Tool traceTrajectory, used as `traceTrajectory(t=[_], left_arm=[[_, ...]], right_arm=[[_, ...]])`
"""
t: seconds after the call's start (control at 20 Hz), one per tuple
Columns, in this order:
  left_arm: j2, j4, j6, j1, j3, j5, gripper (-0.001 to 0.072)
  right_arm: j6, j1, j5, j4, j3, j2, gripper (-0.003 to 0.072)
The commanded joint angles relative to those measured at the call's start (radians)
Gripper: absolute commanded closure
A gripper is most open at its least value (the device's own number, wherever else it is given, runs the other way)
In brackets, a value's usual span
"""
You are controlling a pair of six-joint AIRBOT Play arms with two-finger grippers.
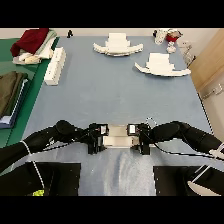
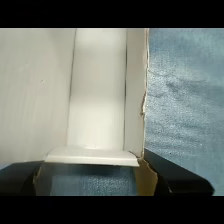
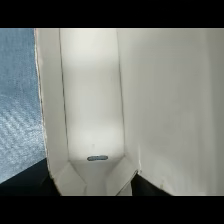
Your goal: Fold the box.
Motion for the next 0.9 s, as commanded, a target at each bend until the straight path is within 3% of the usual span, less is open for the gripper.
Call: traceTrajectory(t=[0.0,0.6,0.65,0.7,0.85], left_arm=[[0.003,-0.003,0.017,0.002,-0.004,-0.008,0.0012],[-0.002,-0.044,0.036,-0.035,-0.002,0.039,0.0020],[-0.002,-0.044,0.036,-0.035,-0.002,0.039,0.0137],[-0.002,-0.044,0.037,-0.035,-0.002,0.038,0.0198],[-0.002,-0.044,0.037,-0.035,-0.002,0.038,0.0198]], right_arm=[[0.000,0.001,0.000,0.000,0.000,0.000,0.0136],[0.000,0.001,0.000,0.000,0.000,0.000,0.0135],[0.000,0.001,0.000,0.000,0.000,0.000,0.0135],[0.000,0.001,0.000,0.000,0.000,0.000,0.0136],[0.000,0.001,0.000,0.000,0.000,0.000,0.0135]])
